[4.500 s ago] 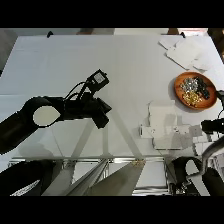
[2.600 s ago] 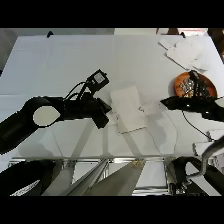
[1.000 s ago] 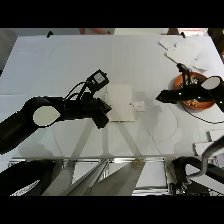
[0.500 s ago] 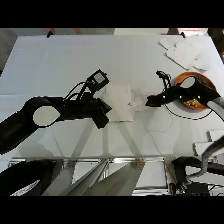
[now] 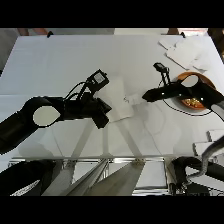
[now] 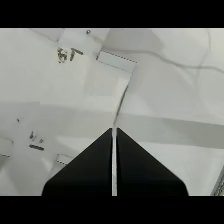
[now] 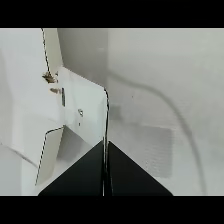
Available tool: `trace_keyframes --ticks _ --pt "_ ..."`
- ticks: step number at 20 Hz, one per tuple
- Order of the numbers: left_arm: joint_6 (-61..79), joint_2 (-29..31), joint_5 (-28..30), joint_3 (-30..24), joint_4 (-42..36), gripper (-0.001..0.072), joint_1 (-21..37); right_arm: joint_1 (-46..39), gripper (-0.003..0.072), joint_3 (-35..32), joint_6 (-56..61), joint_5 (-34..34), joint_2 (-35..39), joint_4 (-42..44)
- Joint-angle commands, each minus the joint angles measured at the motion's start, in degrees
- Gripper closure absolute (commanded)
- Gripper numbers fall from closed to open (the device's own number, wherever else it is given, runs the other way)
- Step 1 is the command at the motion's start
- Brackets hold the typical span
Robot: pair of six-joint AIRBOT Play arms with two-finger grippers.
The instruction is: Fold the box and place the chain.
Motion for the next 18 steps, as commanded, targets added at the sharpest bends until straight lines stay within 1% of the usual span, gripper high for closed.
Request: trace_keyframes --ticks 1,3,4,6,8,9,12,14,18 --pt "0.0 0.0 0.0 0.0 0.0 0.0673 0.0 0.0 0.0683 -0.1 -0.8 -4.0 7.1 -1.0" --pt "0.0 0.0 0.0 0.0 0.0 0.0673 0.0 0.0 0.0683 -1.6 1.0 -4.7 9.8 -4.1" --pt "0.0 0.0 0.0 0.0 0.0 0.0673 0.0 0.0 0.0683 -3.5 2.1 -6.3 10.8 -5.0" --pt "0.0 0.0 0.0 0.0 0.0 0.0673 0.0 0.0 0.0684 -9.3 2.9 -11.0 13.6 -4.2" --pt "0.0 0.0 0.0 0.0 0.0 0.0673 0.0 0.0 0.0683 -16.0 2.8 -18.9 16.4 -1.0" --pt "0.0 0.0 0.0 0.0 0.0 0.0673 0.0 0.0 0.0683 -18.5 2.8 -21.7 17.0 1.0" --pt "0.0 0.0 0.0 0.0 0.0 0.0673 0.0 1.2 0.0683 -25.7 0.0 -27.3 17.3 8.1" --pt "0.0 0.0 0.0 0.0 0.0 0.0673 0.0 2.7 0.0682 -28.1 -0.5 -28.7 17.3 9.8" --pt "0.0 0.0 0.0 0.0 0.0 0.0673 0.0 4.9 0.0682 -28.3 -1.3 -31.0 17.3 10.0"
